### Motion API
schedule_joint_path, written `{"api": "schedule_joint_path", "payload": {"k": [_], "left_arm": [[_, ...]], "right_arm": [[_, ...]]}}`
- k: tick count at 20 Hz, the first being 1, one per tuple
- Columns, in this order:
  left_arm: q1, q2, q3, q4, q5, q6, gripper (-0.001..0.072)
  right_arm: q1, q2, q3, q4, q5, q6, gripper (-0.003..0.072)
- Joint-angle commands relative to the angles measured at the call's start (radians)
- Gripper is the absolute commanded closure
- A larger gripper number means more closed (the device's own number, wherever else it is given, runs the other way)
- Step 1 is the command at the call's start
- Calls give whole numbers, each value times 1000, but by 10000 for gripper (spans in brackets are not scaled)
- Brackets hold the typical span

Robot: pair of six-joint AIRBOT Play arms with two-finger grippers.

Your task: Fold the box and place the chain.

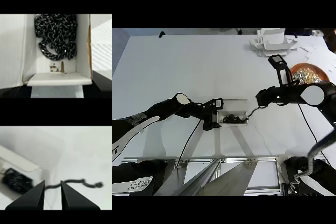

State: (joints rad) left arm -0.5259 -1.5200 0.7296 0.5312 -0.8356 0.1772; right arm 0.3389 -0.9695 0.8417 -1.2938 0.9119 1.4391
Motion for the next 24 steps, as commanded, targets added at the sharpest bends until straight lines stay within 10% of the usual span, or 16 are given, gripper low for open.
{"api": "schedule_joint_path", "payload": {"k": [1,4,24], "left_arm": [[0,1,0,0,9,0,531],[0,1,0,0,9,0,531],[0,1,0,0,9,0,531]], "right_arm": [[-76,-51,5,-101,25,-1,456],[-75,-146,5,-119,31,-5,322],[-75,-375,-26,-212,-20,81,403]]}}
